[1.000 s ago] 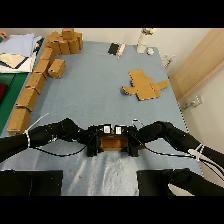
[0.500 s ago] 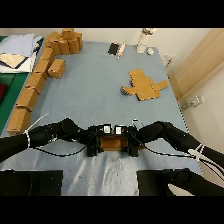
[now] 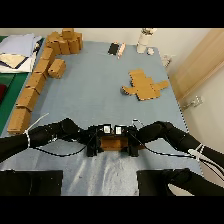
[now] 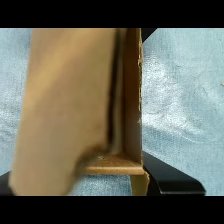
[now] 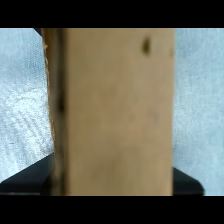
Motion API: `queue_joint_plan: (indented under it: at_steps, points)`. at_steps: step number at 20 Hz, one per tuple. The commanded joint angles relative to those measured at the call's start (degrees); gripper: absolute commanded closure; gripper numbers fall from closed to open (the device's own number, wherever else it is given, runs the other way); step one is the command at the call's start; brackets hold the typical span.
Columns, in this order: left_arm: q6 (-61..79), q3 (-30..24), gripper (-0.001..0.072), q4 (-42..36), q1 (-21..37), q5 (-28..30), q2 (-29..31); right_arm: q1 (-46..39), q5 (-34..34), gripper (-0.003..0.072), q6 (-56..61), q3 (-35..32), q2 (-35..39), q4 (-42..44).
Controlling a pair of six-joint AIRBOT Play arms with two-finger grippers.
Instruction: Fold the box.
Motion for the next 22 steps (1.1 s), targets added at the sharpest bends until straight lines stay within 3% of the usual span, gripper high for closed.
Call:
queue_joint_plan:
  at_steps: [1,4,5,6,7,12,15,19,22]
  points:
    - [0.0,0.0,0.0366,0.0,0.0,0.0,0.0,0.0,0.0,0.0246,0.0,0.0,0.1,0.7]
    - [0.0,0.0,0.0366,0.0,0.0,0.0,0.0,0.0,-0.3,0.0246,0.1,0.0,0.1,0.5]
    - [0.0,0.0,0.0366,0.0,0.0,0.0,0.0,0.0,-0.9,0.0181,0.0,0.0,0.1,0.8]
    - [0.0,0.0,0.0366,0.0,0.0,0.0,0.0,0.0,-1.7,0.0002,0.0,0.5,0.2,0.7]
    - [0.0,0.0,0.0366,0.0,0.0,0.0,0.0,0.0,-3.2,-0.0024,0.1,1.4,0.5,0.4]
    - [0.0,0.0,0.0366,0.0,0.0,0.0,0.0,0.0,-6.2,-0.0025,12.0,2.0,5.2,-10.6]
    - [0.0,0.0,0.0366,0.0,0.0,0.0,0.0,0.0,-13.9,-0.0025,19.7,2.0,9.8,-16.6]
    - [0.0,0.0,0.0366,0.0,0.0,0.0,0.0,0.0,-24.9,-0.0024,37.4,2.0,15.6,-15.6]
    - [0.0,0.0,0.0366,0.0,0.0,0.0,0.0,0.0,-29.0,-0.0024,59.6,2.0,18.9,-7.5]
